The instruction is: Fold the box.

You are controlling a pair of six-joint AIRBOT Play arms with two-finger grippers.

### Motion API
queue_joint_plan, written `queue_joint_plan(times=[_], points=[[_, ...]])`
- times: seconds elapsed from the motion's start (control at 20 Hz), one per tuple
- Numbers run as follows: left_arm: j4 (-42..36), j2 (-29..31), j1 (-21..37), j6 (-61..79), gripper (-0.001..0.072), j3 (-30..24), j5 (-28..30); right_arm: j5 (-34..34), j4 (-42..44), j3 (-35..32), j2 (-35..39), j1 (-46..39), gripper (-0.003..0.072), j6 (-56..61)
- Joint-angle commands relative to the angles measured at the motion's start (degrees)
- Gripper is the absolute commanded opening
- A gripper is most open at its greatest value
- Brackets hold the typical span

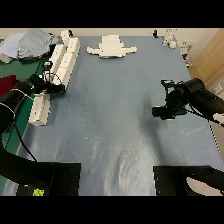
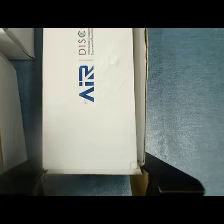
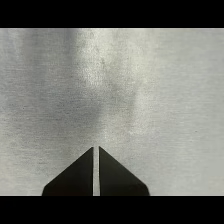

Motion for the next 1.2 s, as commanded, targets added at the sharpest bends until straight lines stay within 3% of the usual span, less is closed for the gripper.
queue_joint_plan(times=[0.0, 0.45, 0.5, 0.55, 0.8, 1.15], points=[[0.0, -0.3, 0.0, 0.2, 0.0375, 0.3, 0.4, 0.0, 0.0, 0.0, 0.0, 0.0, 0.0058, 0.0], [0.0, -0.8, 0.0, -0.1, 0.0381, 0.3, 0.9, 0.0, 0.0, 0.0, 0.0, 0.0, 0.0059, 0.0], [0.0, -0.8, 0.0, -0.1, 0.0573, 0.3, 0.8, 0.0, 0.0, 0.0, 0.0, 0.0, 0.0059, 0.0], [0.0, -0.8, 0.0, -0.5, 0.0693, 0.3, 0.8, 0.0, 0.0, 0.0, 0.0, 0.0, 0.0059, 0.0], [0.1, 0.4, 0.5, -0.5, 0.0695, 0.5, -2.7, 0.0, 0.0, 0.0, 0.0, 0.0, 0.0059, 0.0], [0.9, 9.4, 3.2, -0.5, 0.0703, 5.1, -20.1, 0.0, 0.0, 0.0, 0.0, 0.0, 0.0059, 0.0]])
